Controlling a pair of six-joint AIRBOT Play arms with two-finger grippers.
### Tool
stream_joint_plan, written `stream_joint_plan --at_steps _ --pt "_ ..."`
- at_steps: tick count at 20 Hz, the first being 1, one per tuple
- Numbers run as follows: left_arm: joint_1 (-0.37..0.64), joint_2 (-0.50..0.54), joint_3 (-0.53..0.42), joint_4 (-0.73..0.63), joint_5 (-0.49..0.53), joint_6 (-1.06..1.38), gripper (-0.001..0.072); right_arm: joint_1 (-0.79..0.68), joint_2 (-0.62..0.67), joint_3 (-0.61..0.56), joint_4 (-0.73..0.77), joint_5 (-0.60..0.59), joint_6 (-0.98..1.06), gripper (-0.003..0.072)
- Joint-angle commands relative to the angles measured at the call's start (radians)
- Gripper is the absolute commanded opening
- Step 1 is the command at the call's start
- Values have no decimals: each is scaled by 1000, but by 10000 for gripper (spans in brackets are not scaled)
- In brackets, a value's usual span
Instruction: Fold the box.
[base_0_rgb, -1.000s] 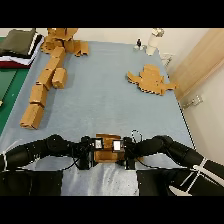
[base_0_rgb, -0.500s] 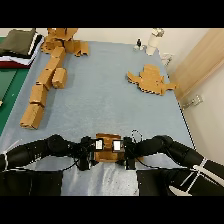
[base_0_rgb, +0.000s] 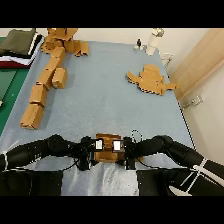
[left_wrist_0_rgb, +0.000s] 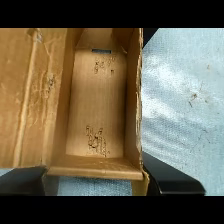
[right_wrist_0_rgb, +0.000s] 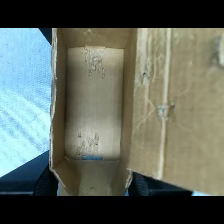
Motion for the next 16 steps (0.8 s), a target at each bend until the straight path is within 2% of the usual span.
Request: stream_joint_plan --at_steps 1,10,11,12,16 --pt "1 0 0 0 1 0 412 0 0 0 0 0 0 494" --pt "1 0 0 0 1 0 412 0 0 0 2 4 0 494" --pt "1 0 0 0 1 0 412 0 0 1 3 9 0 571" --pt "1 0 0 0 1 0 412 0 0 8 3 9 12 720" --pt "1 0 0 0 1 0 412 0 21 56 -46 -92 119 720"
